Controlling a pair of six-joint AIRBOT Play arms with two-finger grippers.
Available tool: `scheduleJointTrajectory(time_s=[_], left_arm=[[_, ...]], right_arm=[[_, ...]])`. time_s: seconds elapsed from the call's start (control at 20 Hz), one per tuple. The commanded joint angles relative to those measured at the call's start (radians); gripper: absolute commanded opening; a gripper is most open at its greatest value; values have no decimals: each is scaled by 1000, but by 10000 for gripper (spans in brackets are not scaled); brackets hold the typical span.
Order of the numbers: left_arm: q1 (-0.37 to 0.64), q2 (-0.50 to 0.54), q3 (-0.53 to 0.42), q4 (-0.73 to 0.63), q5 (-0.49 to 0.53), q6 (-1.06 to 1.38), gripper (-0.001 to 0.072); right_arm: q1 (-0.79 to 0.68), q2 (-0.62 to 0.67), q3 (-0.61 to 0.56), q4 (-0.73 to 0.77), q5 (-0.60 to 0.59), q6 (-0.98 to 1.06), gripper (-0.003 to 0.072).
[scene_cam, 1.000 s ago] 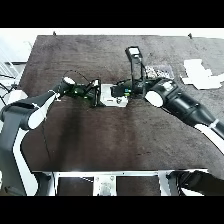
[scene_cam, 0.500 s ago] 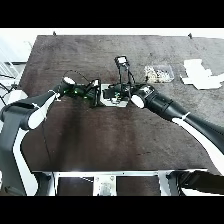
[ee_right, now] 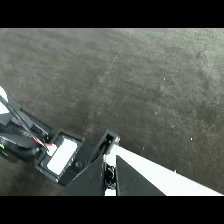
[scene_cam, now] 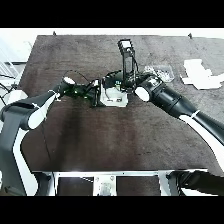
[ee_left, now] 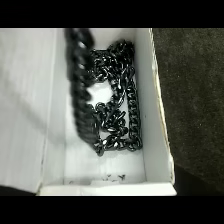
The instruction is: Fold the box and place the chain.
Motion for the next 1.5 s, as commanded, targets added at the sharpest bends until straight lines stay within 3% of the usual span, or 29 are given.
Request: scheduleJointTrajectory(time_s=[0.0, 0.35, 0.4, 0.45, 0.5, 0.55, 0.75, 1.0, 1.15, 1.2, 1.45], left_arm=[[1, 0, 0, 0, 1, 0, 349], [0, 0, 0, 0, 0, 0, 349], [1, 0, 0, 0, 0, 0, 349], [1, 0, 0, 0, 0, 0, 349], [1, 0, 0, 0, 0, 0, 349], [1, 0, 0, 0, 0, 0, 349], [1, 0, 0, 0, 0, 0, 349], [1, 0, 0, 0, 0, 0, 349], [0, 0, 0, 0, 0, 0, 349], [0, 0, 0, 0, 0, 0, 350], [0, 0, 0, 0, 0, 0, 349]], right_arm=[[1, -24, -48, 6, 0, 16, 17], [0, -153, -98, 2, -22, 20, 21], [-6, -154, -99, -7, -22, 19, 83], [-19, -151, -99, -17, -22, 19, 258], [-39, -145, -98, -17, -17, 18, 370], [-60, -133, -98, -17, 4, 17, 395], [-160, -54, -100, -44, 143, 16, 395], [-336, -2, -111, -83, 188, 26, 392], [-449, -72, -113, -71, 171, 108, 396], [-476, -113, -107, -36, 148, 107, 441], [-453, -294, 18, 15, 142, 100, 465]])
